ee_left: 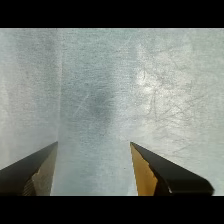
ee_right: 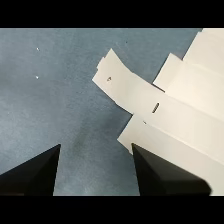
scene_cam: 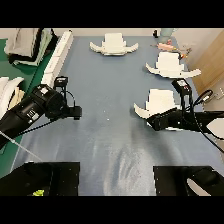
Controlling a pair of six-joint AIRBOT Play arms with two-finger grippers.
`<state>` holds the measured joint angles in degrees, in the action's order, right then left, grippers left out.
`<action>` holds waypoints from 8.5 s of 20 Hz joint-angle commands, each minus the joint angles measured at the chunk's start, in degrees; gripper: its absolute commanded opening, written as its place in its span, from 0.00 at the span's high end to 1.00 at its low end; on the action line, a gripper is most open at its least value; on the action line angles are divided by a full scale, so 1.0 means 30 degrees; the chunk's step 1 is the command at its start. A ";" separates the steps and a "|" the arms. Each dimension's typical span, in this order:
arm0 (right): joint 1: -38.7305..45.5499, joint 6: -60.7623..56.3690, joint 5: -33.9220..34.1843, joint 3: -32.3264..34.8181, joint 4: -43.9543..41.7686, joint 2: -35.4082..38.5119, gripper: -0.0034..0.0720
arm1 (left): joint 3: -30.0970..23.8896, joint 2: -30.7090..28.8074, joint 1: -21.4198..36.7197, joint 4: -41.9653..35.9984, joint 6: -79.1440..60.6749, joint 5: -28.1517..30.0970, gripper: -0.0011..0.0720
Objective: Fold the box.
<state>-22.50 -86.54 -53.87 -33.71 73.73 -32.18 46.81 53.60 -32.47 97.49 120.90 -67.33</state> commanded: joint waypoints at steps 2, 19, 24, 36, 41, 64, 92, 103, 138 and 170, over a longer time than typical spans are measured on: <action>0.0000 -0.0998 0.0277 -0.0007 -0.1494 0.0000 0.01 | 0.0007 -0.0007 0.0015 0.0007 0.0000 0.1931 0.04; 0.0000 -0.1865 0.4291 -0.0007 -0.8021 -0.1100 0.02 | 0.0007 -0.0007 0.0015 0.0087 0.0058 0.2973 0.04; -0.0007 -0.1865 0.4153 -0.0007 -0.9530 -0.1195 0.02 | 0.0007 0.0000 0.0015 0.0066 0.0066 0.3483 0.04; 1.4520 -0.1566 -0.7198 -0.5734 0.4648 -0.7657 0.41 | 0.0007 -0.0007 0.0015 -0.1290 0.0124 0.3337 0.04; 1.9220 0.1953 -0.7963 -0.8204 0.2732 -1.2684 0.41 | 0.0007 -0.0007 0.0015 -0.1399 0.0124 0.2943 0.04; 1.7522 0.8349 -1.2364 -1.0040 -0.9027 -1.8819 0.95 | 0.0007 0.0000 0.0015 -0.4605 0.0357 0.3009 0.04; -0.3330 -0.0867 0.0831 0.0685 -0.2492 -0.5566 0.95 | 0.0262 0.8619 1.0295 -2.2877 -2.3518 -0.0583 0.04; -0.3934 -0.1035 0.1180 0.0685 -0.2470 -0.5581 0.95 | 0.1661 1.1023 0.8918 -2.3001 -2.5128 -0.2623 0.18; -0.3934 -0.2652 0.2018 0.0685 -0.1698 -0.5595 0.95 | 0.0925 1.1023 0.8765 -2.3992 -2.8159 -0.1093 0.37; -0.3730 -0.3810 0.1851 0.0321 0.0488 -0.5552 0.45 | 0.1872 1.0921 0.8429 -2.3860 -3.1853 -0.1880 0.97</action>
<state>-34.15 -95.02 -48.27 -32.08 71.42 -48.93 52.23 86.65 -7.20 26.65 30.50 -72.90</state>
